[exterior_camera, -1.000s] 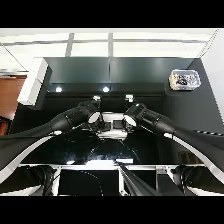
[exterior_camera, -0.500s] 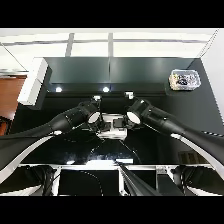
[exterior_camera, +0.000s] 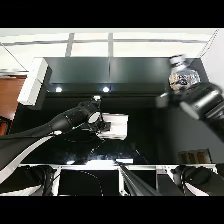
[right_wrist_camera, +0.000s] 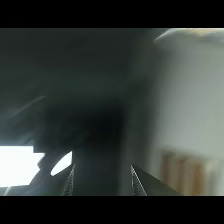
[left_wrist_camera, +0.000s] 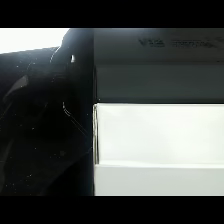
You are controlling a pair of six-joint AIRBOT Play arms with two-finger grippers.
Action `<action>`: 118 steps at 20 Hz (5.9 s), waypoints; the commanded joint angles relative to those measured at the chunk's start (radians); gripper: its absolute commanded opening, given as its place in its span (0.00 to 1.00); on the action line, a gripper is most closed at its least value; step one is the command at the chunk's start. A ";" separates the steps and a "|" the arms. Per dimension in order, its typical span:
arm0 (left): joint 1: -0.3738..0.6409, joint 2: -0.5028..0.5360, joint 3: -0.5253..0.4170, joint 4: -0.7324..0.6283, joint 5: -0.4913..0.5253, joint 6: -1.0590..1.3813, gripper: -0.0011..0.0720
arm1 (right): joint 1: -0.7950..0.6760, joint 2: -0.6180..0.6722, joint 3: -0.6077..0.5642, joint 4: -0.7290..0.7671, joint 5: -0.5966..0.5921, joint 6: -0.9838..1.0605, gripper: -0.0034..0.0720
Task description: Fold the box and place the chain.
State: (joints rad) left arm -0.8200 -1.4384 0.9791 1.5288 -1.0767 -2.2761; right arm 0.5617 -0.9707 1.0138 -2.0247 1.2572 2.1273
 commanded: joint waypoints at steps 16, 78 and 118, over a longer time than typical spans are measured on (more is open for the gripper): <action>0.000 0.000 0.001 0.000 -0.002 0.002 0.05 | -0.762 -0.884 0.742 0.323 -0.110 0.261 1.00; 0.001 0.000 0.001 0.000 0.002 0.002 0.05 | -0.073 0.069 -0.047 1.362 -0.282 -0.651 0.05; 0.001 0.000 0.001 -0.001 0.002 0.002 0.05 | 0.034 -0.188 -0.124 1.189 -0.305 -0.546 0.06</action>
State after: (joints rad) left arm -0.8200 -1.4384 0.9791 1.5280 -1.0752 -2.2745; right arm 0.5858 -1.1328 0.8902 -0.8387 1.0016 1.5646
